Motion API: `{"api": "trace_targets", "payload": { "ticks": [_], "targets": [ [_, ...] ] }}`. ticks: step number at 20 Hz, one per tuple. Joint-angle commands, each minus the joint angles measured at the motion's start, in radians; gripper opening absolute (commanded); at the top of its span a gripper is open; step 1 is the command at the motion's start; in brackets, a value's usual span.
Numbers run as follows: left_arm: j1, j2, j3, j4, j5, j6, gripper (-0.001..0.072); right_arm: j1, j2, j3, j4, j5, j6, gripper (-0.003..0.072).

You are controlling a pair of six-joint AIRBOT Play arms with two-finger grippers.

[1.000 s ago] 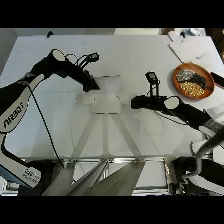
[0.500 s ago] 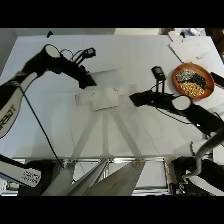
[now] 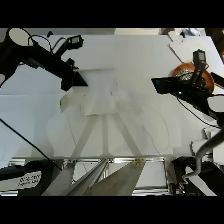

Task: Fold the box and place the chain.

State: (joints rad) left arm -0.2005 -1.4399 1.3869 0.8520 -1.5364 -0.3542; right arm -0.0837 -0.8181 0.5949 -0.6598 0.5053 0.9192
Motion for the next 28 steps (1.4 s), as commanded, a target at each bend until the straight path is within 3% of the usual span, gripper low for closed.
{"api": "trace_targets", "payload": {
  "ticks": [1,4,10,14,28],
  "targets": [
    [-0.072,0.053,-0.141,0.0,0.044,0.056,-0.0002,-0.043,0.022,0.0,-0.061,0.111,0.001,0.0476],
    [-0.114,0.016,-0.227,-0.019,0.2,0.12,0.0,-0.043,0.022,0.0,-0.081,0.15,0.001,0.0476],
    [-0.113,-0.13,-0.229,-0.134,0.319,0.284,0.0003,-0.043,0.022,0.0,-0.082,0.149,0.0,0.0474],
    [-0.113,-0.205,-0.229,-0.124,0.388,0.293,0.0002,-0.043,0.022,0.0,-0.082,0.15,0.0,0.0473],
    [-0.113,-0.249,-0.229,-0.078,0.433,0.354,0.0004,-0.043,0.022,0.0,-0.082,0.15,0.0,0.0446]
  ]
}}
